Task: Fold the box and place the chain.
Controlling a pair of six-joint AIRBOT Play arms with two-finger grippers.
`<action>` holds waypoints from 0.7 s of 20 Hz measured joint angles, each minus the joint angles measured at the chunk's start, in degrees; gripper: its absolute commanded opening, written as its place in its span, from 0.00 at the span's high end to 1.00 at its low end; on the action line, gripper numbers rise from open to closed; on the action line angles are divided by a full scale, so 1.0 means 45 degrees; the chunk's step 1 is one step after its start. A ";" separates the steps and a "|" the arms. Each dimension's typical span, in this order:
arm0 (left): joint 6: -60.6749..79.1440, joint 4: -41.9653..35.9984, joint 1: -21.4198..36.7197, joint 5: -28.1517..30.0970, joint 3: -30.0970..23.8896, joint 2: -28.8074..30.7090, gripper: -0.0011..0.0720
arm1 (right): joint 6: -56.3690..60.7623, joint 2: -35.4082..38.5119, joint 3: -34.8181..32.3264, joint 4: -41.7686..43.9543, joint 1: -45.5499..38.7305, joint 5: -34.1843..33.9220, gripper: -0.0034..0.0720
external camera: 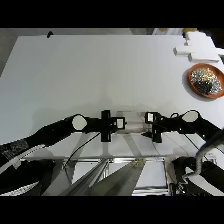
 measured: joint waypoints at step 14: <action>-0.2841 0.1025 0.0340 -0.0364 0.0015 0.1234 0.98 | 0.0000 0.0000 0.0000 0.0010 0.0000 0.0073 0.42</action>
